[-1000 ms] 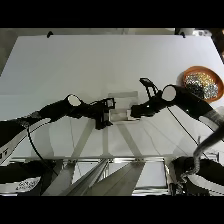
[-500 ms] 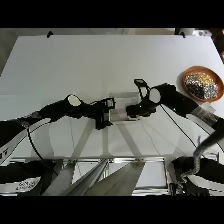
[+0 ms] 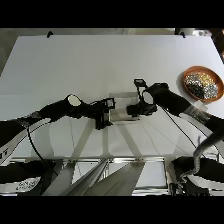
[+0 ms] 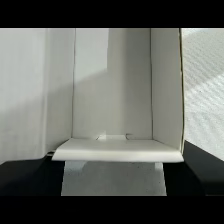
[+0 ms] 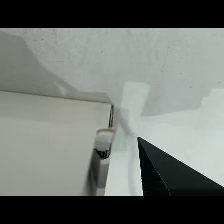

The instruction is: Fold the box and place the chain.

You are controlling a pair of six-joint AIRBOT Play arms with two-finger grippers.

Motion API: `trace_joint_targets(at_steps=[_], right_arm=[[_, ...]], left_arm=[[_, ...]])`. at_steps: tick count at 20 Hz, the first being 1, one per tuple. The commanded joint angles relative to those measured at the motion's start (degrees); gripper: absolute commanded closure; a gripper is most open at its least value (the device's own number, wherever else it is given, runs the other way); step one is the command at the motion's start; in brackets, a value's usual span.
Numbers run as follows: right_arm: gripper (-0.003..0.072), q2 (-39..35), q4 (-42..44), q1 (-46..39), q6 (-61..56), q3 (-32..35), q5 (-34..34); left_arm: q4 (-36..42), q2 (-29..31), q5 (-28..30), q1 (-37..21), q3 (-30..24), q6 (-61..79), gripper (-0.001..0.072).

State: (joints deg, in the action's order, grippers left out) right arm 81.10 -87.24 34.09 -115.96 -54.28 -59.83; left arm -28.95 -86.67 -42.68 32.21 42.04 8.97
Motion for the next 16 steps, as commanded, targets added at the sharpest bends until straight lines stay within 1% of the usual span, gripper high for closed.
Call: trace_joint_targets(at_steps=[1, 2, 4, 8, 9, 10, 11, 12, 13, 14, 16], right_arm=[[0.0282, 0.6, -1.0, 0.1, -1.1, -0.1, 0.4], [0.0285, 0.6, -1.0, 0.1, -1.1, -0.1, 0.9], [0.0372, 0.7, -1.0, 0.1, -1.1, -0.1, 1.4], [0.0392, 1.0, -0.9, 0.8, -1.1, -0.1, 1.6], [0.0431, 1.1, -0.8, 1.2, -1.1, -0.1, 1.6], [0.0492, 1.3, -0.8, 1.7, -1.1, -0.1, 1.6], [0.0533, 1.4, -0.8, 2.2, -1.1, -0.1, 1.6], [0.0537, 1.7, -0.8, 2.6, -1.1, -0.1, 1.3], [0.0618, 1.9, -0.8, 3.0, -1.1, -0.1, 0.9], [0.0666, 1.9, -0.8, 3.2, -1.1, -0.1, 0.8], [0.0667, 1.9, -0.8, 3.3, -3.5, -0.1, 0.7]], left_arm=[[0.0, 0.0, 0.0, 0.0, 0.0, 0.0, 0.07], [0.0, 0.0, 0.0, 0.0, 0.0, 0.0, 0.07], [0.0, 0.0, 0.0, 0.0, 0.0, 0.0, 0.07], [0.0, 0.0, 0.0, 0.0, 0.0, 0.0, 0.07], [0.0, 0.0, 0.0, 0.0, 0.0, 0.0, 0.07], [0.0, 0.0, 0.0, 0.0, 0.0, 0.0, 0.07], [0.0, 0.0, 0.0, 0.0, 0.0, 0.0, 0.07], [0.0, 0.0, 0.0, 0.0, 0.0, 0.0, 0.07], [0.0, 0.0, 0.0, 0.0, 0.0, 0.0, 0.07], [0.0, 0.0, 0.0, 0.0, 0.0, 0.0, 0.07], [0.0, 0.0, 0.0, 0.0, 0.0, 0.0, 0.07]])
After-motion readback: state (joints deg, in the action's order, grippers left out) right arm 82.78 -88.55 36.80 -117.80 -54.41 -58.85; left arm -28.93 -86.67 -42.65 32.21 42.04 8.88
